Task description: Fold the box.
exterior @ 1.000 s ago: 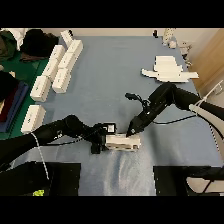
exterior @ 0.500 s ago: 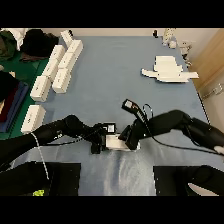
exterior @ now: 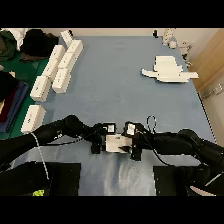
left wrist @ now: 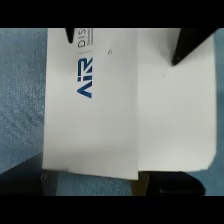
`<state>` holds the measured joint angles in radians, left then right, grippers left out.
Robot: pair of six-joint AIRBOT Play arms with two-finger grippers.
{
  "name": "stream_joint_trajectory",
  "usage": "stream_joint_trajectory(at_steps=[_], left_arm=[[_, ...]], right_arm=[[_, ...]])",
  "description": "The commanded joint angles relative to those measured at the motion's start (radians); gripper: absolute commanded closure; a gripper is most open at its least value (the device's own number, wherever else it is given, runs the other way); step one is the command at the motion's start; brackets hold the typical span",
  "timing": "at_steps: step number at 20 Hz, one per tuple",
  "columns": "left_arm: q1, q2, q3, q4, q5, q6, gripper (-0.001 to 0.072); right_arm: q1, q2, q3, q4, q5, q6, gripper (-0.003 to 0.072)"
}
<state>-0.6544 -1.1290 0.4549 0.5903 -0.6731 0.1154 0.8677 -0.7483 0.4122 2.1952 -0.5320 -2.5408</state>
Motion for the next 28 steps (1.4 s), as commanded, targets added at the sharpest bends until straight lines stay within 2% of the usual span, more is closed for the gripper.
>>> stream_joint_trajectory(at_steps=[1, 7, 20, 28], left_arm=[[0.000, 0.000, 0.000, 0.000, 0.000, 0.000, 0.0299], [0.000, 0.000, 0.000, 0.000, 0.000, 0.000, 0.0299], [0.000, 0.000, 0.000, 0.000, 0.000, 0.000, 0.0299], [0.000, 0.000, 0.000, 0.000, 0.000, 0.000, 0.0299]], right_arm=[[0.028, -0.028, -0.006, -0.027, 0.021, -0.130, 0.0081], [0.032, -0.097, -0.003, -0.059, 0.108, -0.229, 0.0099], [0.032, -0.048, 0.023, -0.071, 0.119, -0.228, 0.0099], [0.031, -0.061, 0.023, -0.113, 0.176, -0.228, 0.0099]])
